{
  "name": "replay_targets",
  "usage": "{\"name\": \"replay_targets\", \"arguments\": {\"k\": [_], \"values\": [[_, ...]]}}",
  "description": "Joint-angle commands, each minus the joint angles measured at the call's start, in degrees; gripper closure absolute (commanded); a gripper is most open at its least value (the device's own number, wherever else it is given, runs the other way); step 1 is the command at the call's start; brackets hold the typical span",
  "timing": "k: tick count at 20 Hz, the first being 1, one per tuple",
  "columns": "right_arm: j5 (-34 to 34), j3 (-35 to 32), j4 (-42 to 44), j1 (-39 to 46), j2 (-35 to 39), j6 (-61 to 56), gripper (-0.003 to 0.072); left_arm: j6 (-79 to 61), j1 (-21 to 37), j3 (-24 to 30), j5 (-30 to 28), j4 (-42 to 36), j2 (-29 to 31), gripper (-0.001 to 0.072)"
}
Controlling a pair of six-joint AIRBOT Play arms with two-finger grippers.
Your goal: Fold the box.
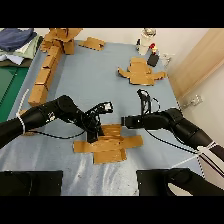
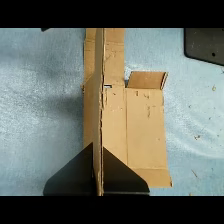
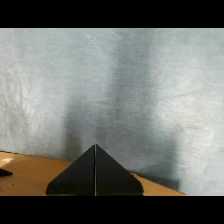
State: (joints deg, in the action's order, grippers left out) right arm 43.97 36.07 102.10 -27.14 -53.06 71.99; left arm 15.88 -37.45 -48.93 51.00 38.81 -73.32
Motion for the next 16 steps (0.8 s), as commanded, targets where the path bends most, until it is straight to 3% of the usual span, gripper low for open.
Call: {"name": "replay_targets", "arguments": {"k": [1, 6, 16], "values": [[5.81, 0.04, -4.72, -0.02, 0.76, 0.00, 0.0685, -0.09, 0.02, 0.00, 0.90, 0.00, 0.02, 0.0696], [10.36, 0.04, -9.73, 0.00, 1.66, 0.90, 0.0685, -2.67, 0.02, 0.00, 1.07, 0.00, 0.04, 0.0696], [7.93, 0.04, -9.70, 0.00, 1.64, 1.55, 0.0685, -3.45, 0.02, -0.04, 2.36, 2.10, 0.09, 0.0696]]}}
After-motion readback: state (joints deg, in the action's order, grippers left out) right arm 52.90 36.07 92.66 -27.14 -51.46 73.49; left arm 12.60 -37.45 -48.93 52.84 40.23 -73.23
